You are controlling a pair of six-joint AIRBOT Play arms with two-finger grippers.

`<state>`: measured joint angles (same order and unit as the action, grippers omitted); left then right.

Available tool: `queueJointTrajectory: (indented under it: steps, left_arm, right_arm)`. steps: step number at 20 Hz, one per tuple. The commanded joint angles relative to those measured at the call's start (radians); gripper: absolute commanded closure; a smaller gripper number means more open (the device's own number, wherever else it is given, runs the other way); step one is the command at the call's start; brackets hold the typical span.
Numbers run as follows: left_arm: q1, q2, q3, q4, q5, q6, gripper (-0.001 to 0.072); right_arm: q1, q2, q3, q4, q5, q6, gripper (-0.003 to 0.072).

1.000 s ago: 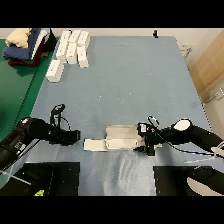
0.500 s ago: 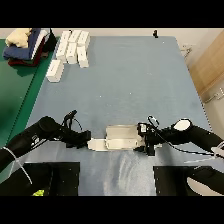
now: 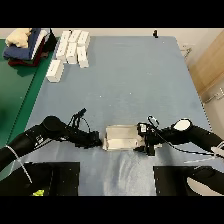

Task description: Fold the box.

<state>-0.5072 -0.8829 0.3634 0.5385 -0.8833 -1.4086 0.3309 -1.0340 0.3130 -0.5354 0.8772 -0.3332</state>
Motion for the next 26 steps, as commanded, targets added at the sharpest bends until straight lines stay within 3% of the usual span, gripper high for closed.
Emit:
queueJointTrajectory:
  steps: [1, 7, 11, 14, 20, 26]
  left_arm:
    - [-0.006, 0.000, 0.039, -0.014, -0.003, 0.003, 0.0236]
    - [-0.026, -0.003, 0.045, -0.024, 0.015, -0.023, 0.0234]
    - [-0.091, -0.003, 0.045, -0.024, 0.181, -0.024, 0.0234]
    - [-0.113, -0.003, 0.064, 0.016, 0.143, -0.043, 0.0239]
    - [-0.309, -0.033, 0.213, 0.432, 0.111, -0.573, 0.0246]
    - [-0.473, -0.193, 0.414, 0.743, -0.080, -0.887, 0.0246]
  right_arm:
    - [0.001, 0.001, 0.000, 0.000, 0.000, 0.000, 0.0144]
    - [0.001, 0.001, 0.000, 0.000, 0.000, 0.000, 0.0144]
    - [0.001, 0.001, 0.000, 0.000, 0.000, 0.000, 0.0145]
    - [0.001, 0.001, 0.000, 0.000, 0.000, 0.000, 0.0145]
    - [0.001, 0.001, 0.000, 0.000, 0.000, 0.000, 0.0145]
    - [0.001, 0.001, 0.000, 0.000, 0.000, 0.000, 0.0145]
